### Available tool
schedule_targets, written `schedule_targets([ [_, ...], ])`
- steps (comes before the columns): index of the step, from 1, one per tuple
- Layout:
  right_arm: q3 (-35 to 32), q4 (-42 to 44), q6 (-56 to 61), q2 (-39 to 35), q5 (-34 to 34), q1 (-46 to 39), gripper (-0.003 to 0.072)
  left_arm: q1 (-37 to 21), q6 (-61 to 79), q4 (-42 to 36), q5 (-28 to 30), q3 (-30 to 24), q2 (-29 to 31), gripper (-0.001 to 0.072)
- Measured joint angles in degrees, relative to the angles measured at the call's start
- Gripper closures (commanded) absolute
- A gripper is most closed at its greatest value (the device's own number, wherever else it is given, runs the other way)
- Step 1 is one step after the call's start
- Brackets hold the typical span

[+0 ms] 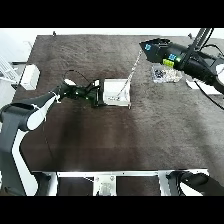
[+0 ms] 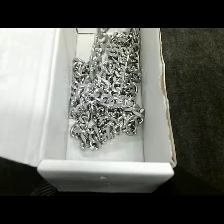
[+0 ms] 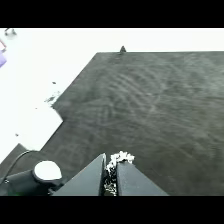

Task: Fold the box and place the chain.

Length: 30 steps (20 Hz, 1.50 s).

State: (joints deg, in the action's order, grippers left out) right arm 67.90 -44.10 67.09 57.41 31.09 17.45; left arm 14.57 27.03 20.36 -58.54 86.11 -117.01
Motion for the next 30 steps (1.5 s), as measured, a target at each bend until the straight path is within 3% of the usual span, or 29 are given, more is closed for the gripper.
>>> schedule_targets([
  [14,5.38,0.17,-2.99,0.0,-8.72,7.93,0.0684,0.0,0.0,0.0,0.0,0.0,0.0,0.0239],
  [30,5.31,-1.86,-3.23,10.27,-6.78,7.43,0.0683,0.0,0.0,0.0,0.0,0.0,0.0,0.0239],
])
